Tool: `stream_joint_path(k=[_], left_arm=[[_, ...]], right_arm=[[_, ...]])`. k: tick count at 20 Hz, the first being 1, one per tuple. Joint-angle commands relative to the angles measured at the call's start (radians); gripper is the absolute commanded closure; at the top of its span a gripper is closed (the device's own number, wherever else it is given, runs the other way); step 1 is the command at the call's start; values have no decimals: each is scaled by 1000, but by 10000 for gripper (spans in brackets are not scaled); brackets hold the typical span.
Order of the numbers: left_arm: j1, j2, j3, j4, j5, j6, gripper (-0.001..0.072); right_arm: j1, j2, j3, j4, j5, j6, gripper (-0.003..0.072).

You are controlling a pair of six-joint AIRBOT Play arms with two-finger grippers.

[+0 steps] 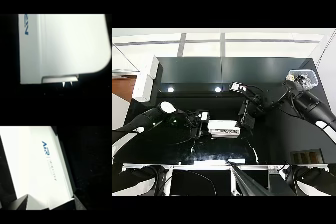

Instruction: Fold the box and place the chain.

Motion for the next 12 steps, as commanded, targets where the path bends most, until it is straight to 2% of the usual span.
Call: stream_joint_path(k=[1,7,12], left_arm=[[1,0,1,0,0,1,313],[1,-1,2,0,0,-1,313],[1,-1,2,0,0,-1,313]], right_arm=[[8,9,11,-7,-56,56,-11],[56,8,-38,-29,-24,104,-11],[84,0,-39,-84,57,118,-11]])
